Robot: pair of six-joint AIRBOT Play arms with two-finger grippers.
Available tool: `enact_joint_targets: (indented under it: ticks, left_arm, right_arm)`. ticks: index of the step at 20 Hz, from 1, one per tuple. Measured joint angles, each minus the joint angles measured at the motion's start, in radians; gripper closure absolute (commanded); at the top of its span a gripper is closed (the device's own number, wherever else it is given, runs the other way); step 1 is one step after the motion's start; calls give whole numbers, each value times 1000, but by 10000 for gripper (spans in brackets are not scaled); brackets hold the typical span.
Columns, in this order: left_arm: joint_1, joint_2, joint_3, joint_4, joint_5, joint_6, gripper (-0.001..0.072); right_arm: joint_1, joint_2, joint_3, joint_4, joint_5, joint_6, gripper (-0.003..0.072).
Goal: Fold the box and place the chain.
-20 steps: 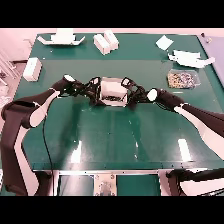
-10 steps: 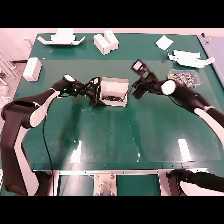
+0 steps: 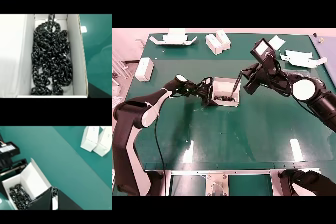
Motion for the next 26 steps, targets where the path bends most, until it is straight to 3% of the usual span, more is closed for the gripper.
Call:
enact_joint_targets:
  ticks: [10, 11, 13, 15, 20, 22, 26]
  left_arm:
    - [0, 0, 0, 0, -1, 0, 313]
    - [0, 0, 0, 0, -1, 0, 313]
    - [0, 0, 0, 0, -1, 0, 313]
    - [0, 0, 0, 0, -1, 0, 313]
    - [0, 0, 0, 0, -2, 0, 313]
    - [0, 0, 0, 0, -2, 0, 313]
    - [0, 0, 0, 0, -2, 0, 313]
  right_arm:
    - [37, -82, 0, 32, -3, 24, 669]
    - [39, -97, 0, 35, -3, 24, 607]
    - [39, -124, 0, 38, -3, 25, 246]
    - [34, -143, 0, 40, -5, 25, 336]
    - [4, -159, 0, 36, -47, 26, 355]
    - [-19, -162, 0, 36, -91, 26, 579]
    - [-86, -174, 1, 37, -146, 16, 585]
